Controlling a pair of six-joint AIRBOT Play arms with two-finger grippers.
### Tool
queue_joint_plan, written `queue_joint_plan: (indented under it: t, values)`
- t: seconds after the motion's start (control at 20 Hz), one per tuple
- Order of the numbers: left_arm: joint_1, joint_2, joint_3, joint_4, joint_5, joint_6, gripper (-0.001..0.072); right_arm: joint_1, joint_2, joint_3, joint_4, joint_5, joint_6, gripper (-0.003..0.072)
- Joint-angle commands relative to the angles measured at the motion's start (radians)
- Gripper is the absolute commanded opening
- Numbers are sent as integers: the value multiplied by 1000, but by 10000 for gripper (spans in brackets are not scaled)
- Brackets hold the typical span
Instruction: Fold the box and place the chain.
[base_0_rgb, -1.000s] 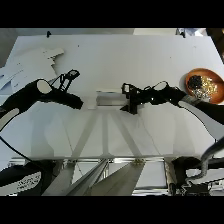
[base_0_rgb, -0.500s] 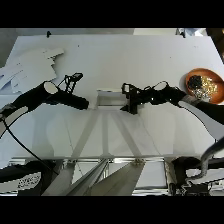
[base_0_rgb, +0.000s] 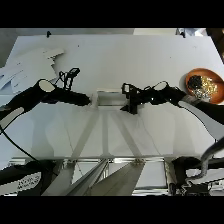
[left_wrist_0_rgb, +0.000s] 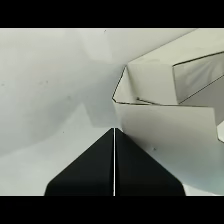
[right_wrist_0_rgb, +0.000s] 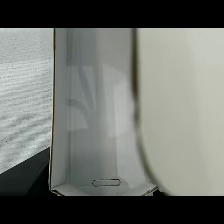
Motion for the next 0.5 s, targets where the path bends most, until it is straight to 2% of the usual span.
queue_joint_plan:
  t: [0.0,0.15,0.25,0.35,0.45]
  values:
    - [5,14,0,-82,-26,28,12,0,0,1,0,0,0,432]
    - [6,13,0,-129,-61,75,93,0,0,1,0,0,0,432]
    - [6,7,0,-132,-61,79,95,0,0,1,0,0,0,432]
    - [5,-10,0,-142,-64,82,172,0,0,1,0,0,0,432]
    - [6,-28,0,-174,-82,142,174,0,0,1,0,0,0,432]
